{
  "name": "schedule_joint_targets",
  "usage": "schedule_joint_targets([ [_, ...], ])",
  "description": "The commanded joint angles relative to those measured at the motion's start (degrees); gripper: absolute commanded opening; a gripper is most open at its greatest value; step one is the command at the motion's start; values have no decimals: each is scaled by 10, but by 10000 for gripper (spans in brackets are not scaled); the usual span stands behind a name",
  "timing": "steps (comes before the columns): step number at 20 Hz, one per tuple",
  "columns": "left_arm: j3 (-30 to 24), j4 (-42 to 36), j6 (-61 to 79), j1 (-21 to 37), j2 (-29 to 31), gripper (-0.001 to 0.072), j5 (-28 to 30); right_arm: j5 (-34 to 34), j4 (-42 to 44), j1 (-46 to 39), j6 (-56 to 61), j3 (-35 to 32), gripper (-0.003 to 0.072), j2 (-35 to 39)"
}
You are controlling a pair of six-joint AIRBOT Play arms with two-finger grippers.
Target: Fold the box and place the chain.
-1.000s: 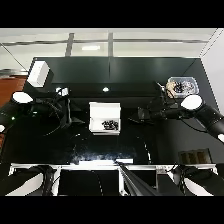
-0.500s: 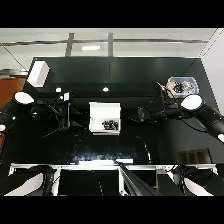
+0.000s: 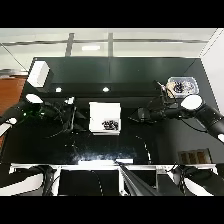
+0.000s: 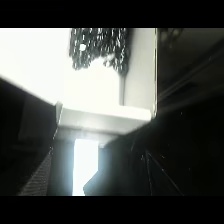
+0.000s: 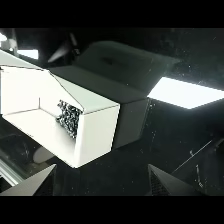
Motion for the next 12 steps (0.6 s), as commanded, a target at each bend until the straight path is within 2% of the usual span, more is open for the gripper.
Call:
schedule_joint_targets([
  [1, 0, -28, 6, -17, -14, 683, 15, -9, 0, 0, 0, 0, 701, 0],
  [12, 3, -11, 1, -51, -22, 686, 40, -9, 0, 0, 0, 0, 701, 0],
])
